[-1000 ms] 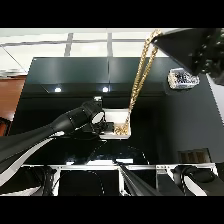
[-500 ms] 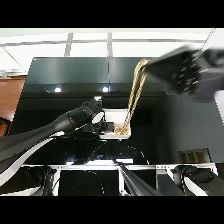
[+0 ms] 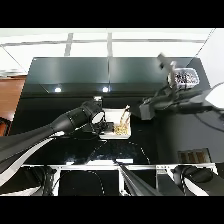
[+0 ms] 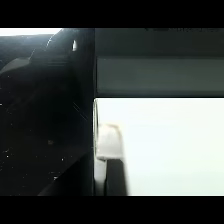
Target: Fold the box and place the chain.
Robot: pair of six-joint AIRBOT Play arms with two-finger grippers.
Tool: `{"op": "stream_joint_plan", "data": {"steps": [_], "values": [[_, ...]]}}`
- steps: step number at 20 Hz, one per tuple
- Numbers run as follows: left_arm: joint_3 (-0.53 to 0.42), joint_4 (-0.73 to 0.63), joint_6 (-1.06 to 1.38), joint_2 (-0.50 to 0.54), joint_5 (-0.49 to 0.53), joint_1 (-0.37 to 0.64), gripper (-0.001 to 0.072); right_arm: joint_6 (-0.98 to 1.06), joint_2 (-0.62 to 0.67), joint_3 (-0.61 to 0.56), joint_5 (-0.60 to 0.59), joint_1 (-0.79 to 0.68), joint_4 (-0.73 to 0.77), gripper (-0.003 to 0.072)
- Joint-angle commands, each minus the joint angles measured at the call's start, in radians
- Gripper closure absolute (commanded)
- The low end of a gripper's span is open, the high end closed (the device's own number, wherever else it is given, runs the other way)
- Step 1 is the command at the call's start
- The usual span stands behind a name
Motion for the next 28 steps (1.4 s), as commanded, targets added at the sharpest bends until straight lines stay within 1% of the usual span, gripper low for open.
{"op": "stream_joint_plan", "data": {"steps": [1, 3, 4, 5, 6, 8, 11, 12, 14, 16, 19, 24, 25, 26, 27, 28], "values": [[0.000, 0.001, 0.000, -0.001, 0.001, 0.000, 0.0680, 0.000, -0.016, -0.172, -0.200, 0.048, -0.027, 0.0669], [0.000, 0.001, 0.000, -0.001, 0.001, 0.000, 0.0680, 0.000, -0.065, -0.195, -0.207, 0.082, -0.034, 0.0656], [0.000, 0.001, 0.000, -0.001, 0.001, 0.000, 0.0680, 0.000, -0.087, -0.195, -0.208, 0.095, -0.050, 0.0516], [0.000, 0.001, 0.000, -0.001, 0.001, 0.000, 0.0680, 0.000, -0.090, -0.194, -0.212, 0.090, -0.080, 0.0409], [0.000, 0.001, 0.000, -0.001, 0.001, 0.000, 0.0680, 0.000, -0.087, -0.185, -0.195, 0.068, -0.117, 0.0413], [0.000, 0.000, 0.000, -0.001, 0.001, 0.000, 0.0680, 0.000, -0.071, -0.146, -0.098, -0.012, -0.162, 0.0413], [0.000, 0.000, 0.000, -0.001, 0.001, 0.000, 0.0680, 0.000, -0.028, -0.075, 0.050, -0.187, -0.294, 0.0413], [0.000, 0.000, 0.000, -0.001, 0.000, 0.000, 0.0681, 0.000, -0.016, -0.065, 0.081, -0.245, -0.338, 0.0413], [0.000, 0.000, 0.000, -0.001, 0.000, 0.000, 0.0680, -0.001, -0.009, -0.066, 0.117, -0.332, -0.371, 0.0414], [0.000, 0.000, 0.000, -0.001, -0.007, 0.000, 0.0680, -0.002, -0.009, -0.066, 0.118, -0.378, -0.379, 0.0414], [0.000, -0.006, 0.010, -0.001, -0.013, 0.000, 0.0680, -0.023, -0.009, -0.066, 0.089, -0.381, -0.371, 0.0414], [0.021, 0.003, 0.020, 0.001, -0.009, 0.002, 0.0676, -0.051, -0.009, -0.066, 0.089, -0.381, -0.373, 0.0414], [0.029, -0.001, 0.019, 0.004, -0.009, 0.002, 0.0589, -0.051, -0.010, -0.066, 0.089, -0.381, -0.373, 0.0414], [0.037, -0.002, 0.018, 0.009, -0.010, 0.002, 0.0365, -0.051, -0.009, -0.066, 0.089, -0.381, -0.373, 0.0414], [0.043, 0.001, 0.007, 0.016, -0.019, 0.002, 0.0209, -0.051, -0.009, -0.066, 0.089, -0.381, -0.373, 0.0414], [0.044, 0.006, 0.005, 0.032, -0.023, 0.002, 0.0194, -0.051, -0.009, -0.066, 0.089, -0.381, -0.373, 0.0414]]}}
